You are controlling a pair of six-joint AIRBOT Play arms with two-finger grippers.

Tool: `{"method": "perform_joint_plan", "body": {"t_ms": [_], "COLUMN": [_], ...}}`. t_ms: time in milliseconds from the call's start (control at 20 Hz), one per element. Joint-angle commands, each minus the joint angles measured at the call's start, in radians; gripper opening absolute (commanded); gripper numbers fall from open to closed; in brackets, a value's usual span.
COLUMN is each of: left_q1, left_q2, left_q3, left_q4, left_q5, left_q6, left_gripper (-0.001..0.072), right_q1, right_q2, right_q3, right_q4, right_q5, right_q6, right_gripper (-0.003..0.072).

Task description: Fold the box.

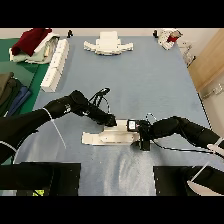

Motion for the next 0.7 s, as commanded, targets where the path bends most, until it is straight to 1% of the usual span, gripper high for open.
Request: {"method": "perform_joint_plan", "body": {"t_ms": [0,100,200,250,300,350,500,600,650], "left_q1": [0.001,0.003,0.002,0.002,0.002,0.002,0.002,-0.003,-0.008], "left_q2": [-0.013,-0.005,0.026,0.045,0.068,0.095,0.178,0.235,0.261], "left_q3": [0.022,0.062,0.120,0.146,0.168,0.188,0.196,0.196,0.195], "left_q4": [0.001,0.002,0.003,0.007,0.019,0.037,0.078,0.150,0.196], "left_q5": [-0.006,-0.059,-0.115,-0.145,-0.187,-0.243,-0.370,-0.474,-0.510], "left_q6": [-0.001,0.058,0.122,0.147,0.183,0.231,0.243,0.238,0.225], "left_gripper": [0.0348,0.0347,0.0346,0.0329,0.0145,0.0063,0.0065,0.0065,0.0065], "right_q1": [0.001,0.001,0.001,0.001,0.001,0.001,0.001,0.001,0.001], "right_q2": [-0.001,-0.001,-0.001,-0.001,-0.001,-0.001,-0.001,-0.001,-0.001], "right_q3": [0.001,0.001,0.001,0.001,0.001,0.001,0.001,0.001,0.001], "right_q4": [0.000,0.000,0.000,0.000,0.000,0.000,0.000,0.000,0.000], "right_q5": [0.000,0.000,0.000,0.000,0.000,0.000,0.000,0.000,0.000], "right_q6": [-0.002,-0.002,-0.002,-0.002,-0.002,-0.002,-0.002,-0.002,-0.002], "right_gripper": [0.0445,0.0446,0.0446,0.0446,0.0445,0.0446,0.0446,0.0446,0.0446]}}
